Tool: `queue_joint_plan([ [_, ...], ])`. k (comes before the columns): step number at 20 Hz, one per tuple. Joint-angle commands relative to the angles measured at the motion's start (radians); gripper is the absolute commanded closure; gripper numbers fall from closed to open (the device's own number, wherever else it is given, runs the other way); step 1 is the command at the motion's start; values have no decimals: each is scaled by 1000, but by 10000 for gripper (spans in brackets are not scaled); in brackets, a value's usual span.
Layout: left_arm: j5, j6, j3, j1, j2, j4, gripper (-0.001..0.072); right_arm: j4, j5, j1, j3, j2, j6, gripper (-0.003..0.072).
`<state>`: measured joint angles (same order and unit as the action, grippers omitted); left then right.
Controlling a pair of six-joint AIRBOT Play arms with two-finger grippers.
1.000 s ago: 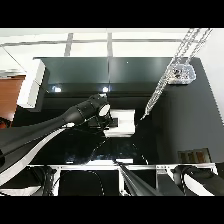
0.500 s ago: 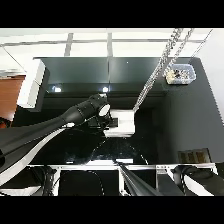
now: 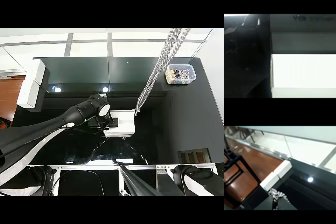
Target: Fold the box and place the chain.
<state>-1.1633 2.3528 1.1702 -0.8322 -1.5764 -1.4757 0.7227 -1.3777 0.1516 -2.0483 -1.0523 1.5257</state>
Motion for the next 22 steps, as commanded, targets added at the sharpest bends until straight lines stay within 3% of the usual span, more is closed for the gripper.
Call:
queue_joint_plan([
  [1, 1, 0, 1, 0, 0, 0, 683, 16, 1, 0, 0, -1, -5, 666],
  [8, 0, 0, 1, 0, 0, 0, 683, 6, -4, 0, 0, -1, -5, 666],
  [13, 1, 0, 1, 0, 0, 0, 683, -96, 8, 0, 0, -1, -5, 665],
  [22, 3, 0, 1, 0, 0, 0, 683, -74, 0, 62, 0, -25, 8, 665],
])
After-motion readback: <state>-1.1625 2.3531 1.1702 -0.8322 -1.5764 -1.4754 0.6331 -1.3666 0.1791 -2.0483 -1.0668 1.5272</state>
